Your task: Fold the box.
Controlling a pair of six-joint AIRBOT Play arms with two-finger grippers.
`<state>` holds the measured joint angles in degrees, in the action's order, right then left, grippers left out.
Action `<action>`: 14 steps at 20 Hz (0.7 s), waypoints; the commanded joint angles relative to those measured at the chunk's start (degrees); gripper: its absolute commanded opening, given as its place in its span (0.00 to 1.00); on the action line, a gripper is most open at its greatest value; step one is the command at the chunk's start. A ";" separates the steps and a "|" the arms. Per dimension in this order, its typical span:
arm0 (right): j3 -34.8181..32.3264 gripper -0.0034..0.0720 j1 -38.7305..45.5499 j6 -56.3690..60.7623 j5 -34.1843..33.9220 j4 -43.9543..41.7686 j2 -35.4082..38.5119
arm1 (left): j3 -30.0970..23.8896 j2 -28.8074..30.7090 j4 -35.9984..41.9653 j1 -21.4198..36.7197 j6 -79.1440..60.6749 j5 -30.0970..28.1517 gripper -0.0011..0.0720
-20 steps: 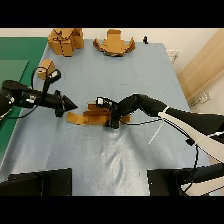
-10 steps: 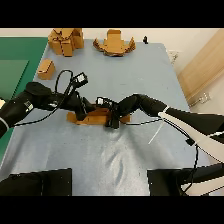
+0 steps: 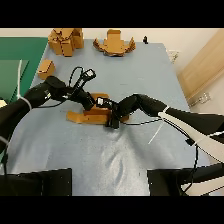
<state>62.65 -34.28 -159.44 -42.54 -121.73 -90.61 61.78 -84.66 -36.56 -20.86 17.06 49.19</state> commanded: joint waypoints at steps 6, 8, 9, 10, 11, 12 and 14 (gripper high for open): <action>0.00 0.92 0.02 0.00 0.02 0.87 -0.04 | 8.07 -6.32 -7.58 -0.33 9.57 8.02 0.03; 0.00 0.92 0.02 0.00 0.04 1.20 -0.04 | 9.25 -6.32 -7.56 -0.33 9.62 11.54 0.03; 0.00 0.92 0.02 0.00 0.07 1.62 -0.04 | 9.79 -6.27 -7.56 -0.28 9.62 13.27 0.03; 0.00 0.92 0.02 0.00 0.09 2.51 -0.04 | 10.40 -6.25 -7.56 -0.20 9.62 15.43 0.03; 0.00 0.92 0.02 0.00 0.07 3.41 -0.04 | 11.06 -6.25 -7.56 -0.11 9.62 17.44 0.03; 0.00 0.92 0.02 0.00 0.07 3.69 -0.04 | 11.78 -6.19 -7.61 -0.09 9.94 19.47 0.03; 0.00 0.92 0.02 0.02 -0.04 3.39 -0.02 | 12.92 -5.90 -7.56 -0.11 11.78 21.73 0.03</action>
